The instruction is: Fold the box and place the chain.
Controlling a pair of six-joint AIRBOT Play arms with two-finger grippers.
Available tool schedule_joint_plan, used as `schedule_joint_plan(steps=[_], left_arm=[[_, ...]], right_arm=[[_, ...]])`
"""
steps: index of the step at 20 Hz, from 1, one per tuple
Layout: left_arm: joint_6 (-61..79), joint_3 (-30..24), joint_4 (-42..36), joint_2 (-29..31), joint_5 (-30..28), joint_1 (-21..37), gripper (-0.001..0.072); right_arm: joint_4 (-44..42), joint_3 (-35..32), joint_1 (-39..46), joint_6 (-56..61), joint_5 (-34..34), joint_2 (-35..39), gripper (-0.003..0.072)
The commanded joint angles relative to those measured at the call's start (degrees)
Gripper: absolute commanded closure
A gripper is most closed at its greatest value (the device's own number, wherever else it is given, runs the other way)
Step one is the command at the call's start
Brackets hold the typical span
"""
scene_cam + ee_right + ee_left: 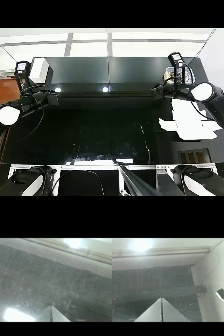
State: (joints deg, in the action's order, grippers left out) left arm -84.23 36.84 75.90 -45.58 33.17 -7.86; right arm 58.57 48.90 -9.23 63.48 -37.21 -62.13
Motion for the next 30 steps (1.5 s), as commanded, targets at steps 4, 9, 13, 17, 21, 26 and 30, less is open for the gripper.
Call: schedule_joint_plan(steps=[4,9,13,17,21,26,30], left_arm=[[0.02,-0.02,0.00,0.04,0.00,0.00,0.0683],[0.04,-0.02,0.00,0.04,0.00,0.00,0.0683],[0.02,-0.02,0.00,0.04,0.00,0.00,0.0683],[0.00,-0.02,-0.55,0.04,-0.15,-0.02,0.0683],[0.00,-0.02,-0.55,-0.07,-1.99,-0.02,0.0683],[0.00,-0.02,-0.50,-0.79,-3.17,0.00,0.0682],[0.02,-0.13,-0.28,-1.51,-3.63,-0.07,0.0180]], right_arm=[[0.00,0.00,-0.04,0.00,-0.02,-0.04,0.0668],[-2.38,0.00,-0.04,0.13,0.66,-0.04,0.0668],[-17.20,0.00,-0.07,0.09,4.42,-0.04,0.0668],[-17.49,0.13,1.42,0.31,4.68,-0.04,-0.0034],[3.80,2.03,13.09,15.72,1.14,-0.17,-0.0034],[23.96,6.51,46.03,28.06,-9.25,-3.69,-0.0034],[14.75,11.56,65.40,11.13,-15.58,-11.28,-0.0034]])
